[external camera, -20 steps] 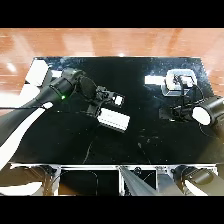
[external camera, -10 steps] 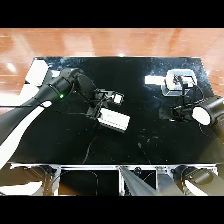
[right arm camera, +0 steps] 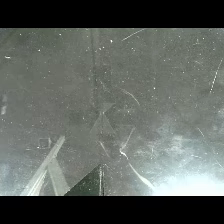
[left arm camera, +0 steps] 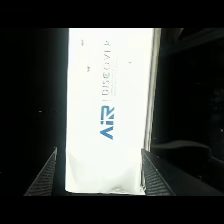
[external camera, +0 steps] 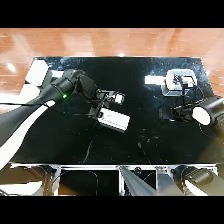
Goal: Fold the box and place the chain.
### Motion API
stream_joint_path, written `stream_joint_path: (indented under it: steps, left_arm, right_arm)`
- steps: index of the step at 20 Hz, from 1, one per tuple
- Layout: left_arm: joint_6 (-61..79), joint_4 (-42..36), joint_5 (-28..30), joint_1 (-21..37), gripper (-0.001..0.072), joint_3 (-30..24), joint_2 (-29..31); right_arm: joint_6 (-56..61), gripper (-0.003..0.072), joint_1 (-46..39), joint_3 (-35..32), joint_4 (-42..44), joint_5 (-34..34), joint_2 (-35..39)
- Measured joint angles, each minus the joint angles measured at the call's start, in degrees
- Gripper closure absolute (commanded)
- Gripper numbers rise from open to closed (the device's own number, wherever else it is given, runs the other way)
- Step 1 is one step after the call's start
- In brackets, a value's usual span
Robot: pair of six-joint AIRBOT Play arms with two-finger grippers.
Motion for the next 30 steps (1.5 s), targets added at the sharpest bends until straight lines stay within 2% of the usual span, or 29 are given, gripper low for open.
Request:
stream_joint_path:
  steps: [30]
  left_arm:
    - [0.02,-0.76,-0.13,0.0,0.0106,-0.07,-1.46]
  right_arm:
    - [0.0,0.0662,0.0,0.0,0.0,0.02,0.0]
